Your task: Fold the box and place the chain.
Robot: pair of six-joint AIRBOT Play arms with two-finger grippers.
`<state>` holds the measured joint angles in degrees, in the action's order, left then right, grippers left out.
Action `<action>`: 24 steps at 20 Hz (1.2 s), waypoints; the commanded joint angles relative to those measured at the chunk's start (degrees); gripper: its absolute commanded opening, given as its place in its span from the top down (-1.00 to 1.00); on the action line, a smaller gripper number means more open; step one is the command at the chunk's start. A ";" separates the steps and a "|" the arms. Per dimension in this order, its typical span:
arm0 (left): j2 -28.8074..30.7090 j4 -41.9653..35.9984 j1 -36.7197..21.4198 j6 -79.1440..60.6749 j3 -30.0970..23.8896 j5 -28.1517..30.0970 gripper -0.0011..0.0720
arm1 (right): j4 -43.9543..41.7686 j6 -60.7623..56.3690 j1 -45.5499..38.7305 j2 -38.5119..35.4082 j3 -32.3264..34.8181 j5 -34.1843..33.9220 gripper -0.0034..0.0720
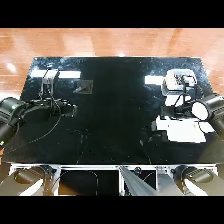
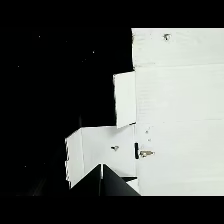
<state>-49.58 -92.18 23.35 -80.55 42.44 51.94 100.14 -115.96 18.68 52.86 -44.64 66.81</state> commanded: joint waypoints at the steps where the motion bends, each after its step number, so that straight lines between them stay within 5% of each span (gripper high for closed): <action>1: -0.02 0.00 -0.02 -0.02 0.00 0.02 0.92 | 0.00 0.00 0.02 0.02 0.04 0.02 0.84; 13: -0.02 0.02 -0.02 -0.02 0.00 -0.31 0.91 | 0.00 0.00 0.02 0.02 0.04 0.02 0.84; 16: -0.28 -0.09 -0.02 0.00 -0.02 -7.15 0.91 | 0.00 0.00 0.02 0.02 0.04 -0.35 0.84; 21: -1.97 -0.76 -0.02 0.00 -0.02 -15.89 0.91 | 1.51 0.07 0.00 0.07 0.02 -12.09 0.83; 22: -2.27 -1.51 -0.02 0.00 -0.02 -17.05 0.91 | 3.37 0.04 -0.09 0.09 0.02 -14.67 0.65; 23: -2.71 -1.51 -0.02 0.00 0.00 -18.34 0.70 | 5.14 0.24 -0.72 0.11 0.02 -17.11 -0.82; 24: -3.10 -1.57 0.00 0.04 0.00 -18.82 -0.21 | 5.79 2.14 -2.16 0.15 -0.15 -18.49 -1.00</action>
<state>-51.72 -93.01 23.35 -80.55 42.44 37.45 102.65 -115.68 17.98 52.97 -44.64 55.40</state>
